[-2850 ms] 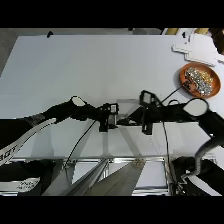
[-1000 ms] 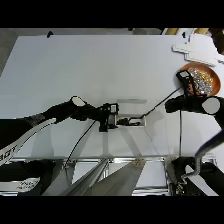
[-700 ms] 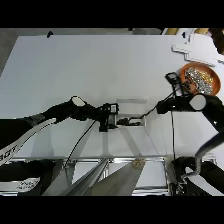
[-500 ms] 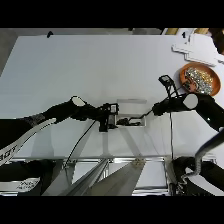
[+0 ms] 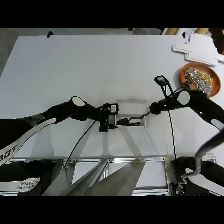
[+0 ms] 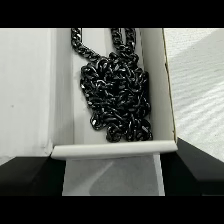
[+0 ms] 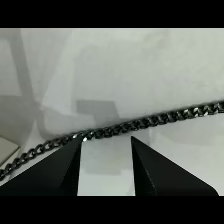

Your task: Fold the box and place the chain.

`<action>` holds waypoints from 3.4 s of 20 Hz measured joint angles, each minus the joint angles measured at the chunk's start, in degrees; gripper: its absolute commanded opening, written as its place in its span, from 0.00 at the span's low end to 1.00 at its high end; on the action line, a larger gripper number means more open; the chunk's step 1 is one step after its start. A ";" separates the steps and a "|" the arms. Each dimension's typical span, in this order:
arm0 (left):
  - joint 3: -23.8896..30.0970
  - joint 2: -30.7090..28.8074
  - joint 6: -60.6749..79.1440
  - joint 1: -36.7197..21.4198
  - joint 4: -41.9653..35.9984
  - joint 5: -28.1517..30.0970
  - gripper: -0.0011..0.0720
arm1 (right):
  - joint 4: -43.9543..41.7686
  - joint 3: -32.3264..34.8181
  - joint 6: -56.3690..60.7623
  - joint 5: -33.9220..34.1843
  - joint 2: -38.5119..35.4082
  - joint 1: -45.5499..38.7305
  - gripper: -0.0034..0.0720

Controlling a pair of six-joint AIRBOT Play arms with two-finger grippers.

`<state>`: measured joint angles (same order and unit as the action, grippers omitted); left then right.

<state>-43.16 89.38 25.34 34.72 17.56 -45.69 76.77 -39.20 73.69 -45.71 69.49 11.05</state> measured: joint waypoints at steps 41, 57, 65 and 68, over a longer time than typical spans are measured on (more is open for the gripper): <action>0.00 0.00 0.00 0.00 0.00 0.00 0.25 | -34.42 -1.14 -18.84 -16.61 -29.75 7.43 0.07; 0.00 0.00 0.00 0.00 0.00 0.00 0.25 | -20.94 -1.31 -8.26 -0.87 -15.21 20.61 0.36; 0.00 0.00 -0.02 0.00 0.00 0.00 0.25 | -7.48 -12.20 -2.49 -9.18 -14.67 10.25 0.17; 0.00 0.00 -0.02 0.00 0.00 0.00 0.25 | -2.84 -13.42 0.79 -12.11 -12.96 2.89 0.09</action>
<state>-43.16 89.38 25.32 34.72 17.56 -45.69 73.93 -52.62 74.48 -57.82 56.53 13.93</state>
